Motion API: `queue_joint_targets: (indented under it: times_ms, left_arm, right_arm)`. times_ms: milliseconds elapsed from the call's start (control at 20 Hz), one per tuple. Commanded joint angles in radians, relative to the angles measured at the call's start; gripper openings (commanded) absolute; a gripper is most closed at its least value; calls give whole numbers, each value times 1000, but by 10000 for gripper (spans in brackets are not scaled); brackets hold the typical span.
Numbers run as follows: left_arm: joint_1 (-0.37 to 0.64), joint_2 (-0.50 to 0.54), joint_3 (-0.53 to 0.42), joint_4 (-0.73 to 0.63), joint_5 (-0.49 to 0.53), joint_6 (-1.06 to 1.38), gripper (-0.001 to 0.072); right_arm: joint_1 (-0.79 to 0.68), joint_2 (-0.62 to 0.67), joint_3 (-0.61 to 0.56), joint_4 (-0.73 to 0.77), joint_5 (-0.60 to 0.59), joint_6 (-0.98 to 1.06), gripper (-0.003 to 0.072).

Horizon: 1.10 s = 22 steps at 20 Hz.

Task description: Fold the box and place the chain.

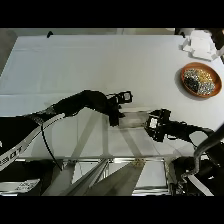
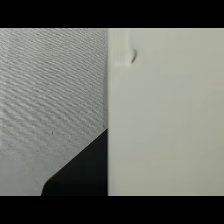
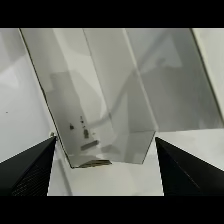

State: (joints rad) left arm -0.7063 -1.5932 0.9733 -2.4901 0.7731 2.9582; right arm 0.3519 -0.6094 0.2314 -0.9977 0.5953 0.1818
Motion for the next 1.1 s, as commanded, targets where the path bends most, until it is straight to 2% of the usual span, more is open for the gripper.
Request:
queue_joint_targets:
  times_ms: [0, 100, 400, 750, 1050]
  left_arm:
    - [0, 1, 0, 0, 1, 0, 13]
    - [0, 1, 0, 0, 1, 0, 13]
    - [0, 1, 0, 0, 1, 0, 13]
    - [0, 1, 0, 0, 1, 0, 13]
    - [0, 1, 0, 0, 1, 0, 13]
  right_arm:
    - [1, -6, 10, 17, -19, -84, 706]
    - [-12, -30, 11, 62, -11, -168, 706]
    - [-164, -163, 86, 101, 133, -303, 706]
    - [-173, -266, 102, 191, 134, -440, 704]
    - [-173, -302, 102, 229, 130, -494, 703]
